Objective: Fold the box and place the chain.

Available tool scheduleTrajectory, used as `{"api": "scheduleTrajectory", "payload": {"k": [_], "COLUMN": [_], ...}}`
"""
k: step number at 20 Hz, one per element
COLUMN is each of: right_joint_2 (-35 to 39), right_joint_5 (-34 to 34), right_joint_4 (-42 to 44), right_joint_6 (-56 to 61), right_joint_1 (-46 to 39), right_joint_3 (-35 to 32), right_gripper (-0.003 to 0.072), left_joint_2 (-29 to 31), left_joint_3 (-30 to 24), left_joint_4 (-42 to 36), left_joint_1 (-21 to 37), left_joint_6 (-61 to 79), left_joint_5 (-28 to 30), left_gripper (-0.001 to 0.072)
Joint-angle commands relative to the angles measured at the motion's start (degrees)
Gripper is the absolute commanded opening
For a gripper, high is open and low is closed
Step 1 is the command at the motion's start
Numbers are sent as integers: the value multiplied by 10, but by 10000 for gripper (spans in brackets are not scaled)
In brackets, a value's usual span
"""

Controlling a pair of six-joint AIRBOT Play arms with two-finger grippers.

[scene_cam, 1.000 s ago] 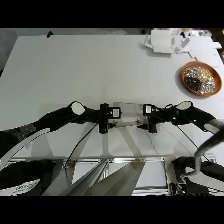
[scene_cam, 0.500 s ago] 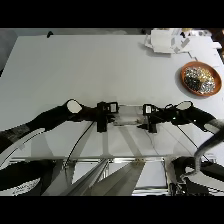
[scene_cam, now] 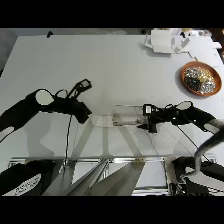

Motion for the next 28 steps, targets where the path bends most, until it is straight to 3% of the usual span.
{"api": "scheduleTrajectory", "payload": {"k": [1,4,10,16,22,27,28], "right_joint_2": [0,0,0,0,0,0,0], "right_joint_5": [0,0,0,0,0,0,0], "right_joint_4": [0,0,0,0,0,0,0], "right_joint_6": [0,0,0,0,0,0,0], "right_joint_1": [0,0,0,0,0,0,0], "right_joint_3": [0,0,0,0,0,0,0], "right_gripper": [410,410,410,410,410,410,410], "left_joint_2": [-8,-40,-116,-112,-97,-98,-97], "left_joint_3": [0,0,0,2,38,57,57], "left_joint_4": [106,61,-64,-187,-200,-200,-200], "left_joint_1": [62,62,-12,-67,-119,-130,-132], "left_joint_6": [-255,-267,-237,-176,-176,-177,-179], "left_joint_5": [-47,-40,-21,17,38,38,38], "left_gripper": [3,7,8,8,11,14,47]}}
